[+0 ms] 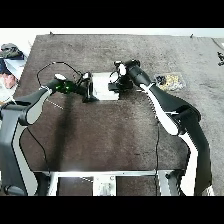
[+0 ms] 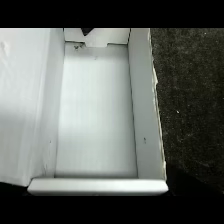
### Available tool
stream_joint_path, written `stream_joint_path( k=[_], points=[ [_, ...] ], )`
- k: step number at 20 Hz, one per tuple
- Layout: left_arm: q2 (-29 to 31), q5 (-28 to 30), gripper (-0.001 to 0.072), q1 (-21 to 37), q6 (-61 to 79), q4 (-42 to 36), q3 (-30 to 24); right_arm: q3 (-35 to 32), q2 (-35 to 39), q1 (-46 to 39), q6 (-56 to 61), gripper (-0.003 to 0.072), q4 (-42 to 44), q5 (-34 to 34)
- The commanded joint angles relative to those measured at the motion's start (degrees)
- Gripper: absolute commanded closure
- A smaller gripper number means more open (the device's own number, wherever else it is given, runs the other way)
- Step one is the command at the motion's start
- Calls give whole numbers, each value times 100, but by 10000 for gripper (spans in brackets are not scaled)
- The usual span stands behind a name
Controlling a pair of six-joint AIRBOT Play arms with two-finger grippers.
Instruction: Fold the box and place the chain.
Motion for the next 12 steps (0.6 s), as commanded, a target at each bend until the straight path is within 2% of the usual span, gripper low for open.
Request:
stream_joint_path(
  k=[1, 5, 6, 8, 9, 10, 12],
  points=[
    [0, 0, 345, 2, 0, 2, 2, 131, -101, 13, 70, 422, -90, 144],
    [0, 0, 345, 2, 0, 2, 2, 131, -101, 44, 179, 433, -282, 173],
    [0, 0, 345, 2, 0, 2, 2, 131, -101, 70, 179, 538, -326, 142],
    [0, 0, 345, 2, 0, 2, 2, 131, -101, 151, 181, 541, -350, 33],
    [0, 0, 345, 2, 0, 2, 2, 125, -109, 197, 181, 574, -426, 28],
    [0, 0, 345, 2, 0, 2, 2, 120, -114, 229, 243, 699, -564, 33],
    [0, 0, 345, 2, 0, 2, 2, 122, -111, 229, 332, 699, -603, 66]
  ],
)
